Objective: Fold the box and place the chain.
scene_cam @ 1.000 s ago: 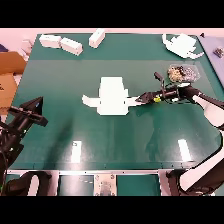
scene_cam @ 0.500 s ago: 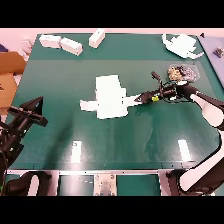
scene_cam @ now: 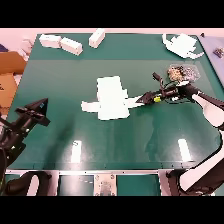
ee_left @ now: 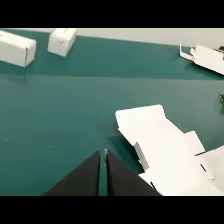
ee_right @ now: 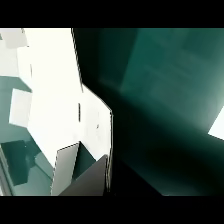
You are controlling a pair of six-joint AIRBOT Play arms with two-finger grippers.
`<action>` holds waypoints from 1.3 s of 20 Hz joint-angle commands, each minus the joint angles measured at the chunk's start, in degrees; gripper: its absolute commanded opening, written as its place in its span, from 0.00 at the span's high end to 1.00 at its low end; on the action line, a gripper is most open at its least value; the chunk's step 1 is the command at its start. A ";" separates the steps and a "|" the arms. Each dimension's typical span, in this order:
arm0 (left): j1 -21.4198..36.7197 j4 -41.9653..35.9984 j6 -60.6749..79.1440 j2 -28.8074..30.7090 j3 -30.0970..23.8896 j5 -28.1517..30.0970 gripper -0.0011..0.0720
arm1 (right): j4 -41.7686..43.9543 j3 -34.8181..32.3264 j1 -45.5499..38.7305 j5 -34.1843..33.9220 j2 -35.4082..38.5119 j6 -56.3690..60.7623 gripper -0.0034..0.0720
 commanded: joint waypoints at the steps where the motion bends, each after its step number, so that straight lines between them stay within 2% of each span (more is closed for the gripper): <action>1: 0.00 2.49 -5.07 -11.13 2.91 -6.91 0.85 | 1.11 0.15 -1.27 -0.44 1.97 0.61 0.95; 5: -0.22 5.25 -4.76 -27.78 13.79 -15.37 0.85 | 1.29 0.02 -1.92 -2.36 2.36 1.01 0.95; 6: -1.25 5.64 -4.79 -30.97 16.33 -15.76 0.75 | 1.33 0.04 -1.81 -2.36 2.36 1.01 0.95; 7: -3.17 6.01 -4.81 -34.10 18.93 -15.21 0.68 | 1.29 0.02 -1.57 -2.38 2.36 1.01 0.95; 10: -10.47 7.13 -3.80 -41.07 25.77 -12.63 0.68 | 1.29 0.02 -1.60 -2.62 2.36 1.03 0.95; 12: -14.60 8.20 -4.07 -46.05 30.21 -10.95 0.55 | 1.25 0.02 -1.60 -2.75 2.36 1.25 0.95; 15: -18.12 12.81 -5.95 -55.36 37.70 -12.76 0.55 | 1.25 0.02 -1.62 -3.19 2.36 1.25 0.95; 19: -19.63 17.59 -11.69 -66.71 48.85 -14.69 0.55 | 1.25 0.02 -1.60 -3.67 2.36 1.22 0.95; 23: -21.18 25.42 -20.65 -75.63 61.29 -18.40 0.55 | 1.22 0.00 -1.57 -3.67 2.36 0.96 0.95; 26: -22.49 29.49 -26.82 -80.50 68.72 -18.78 0.55 | 1.07 -0.07 -1.57 -3.67 2.36 0.96 0.95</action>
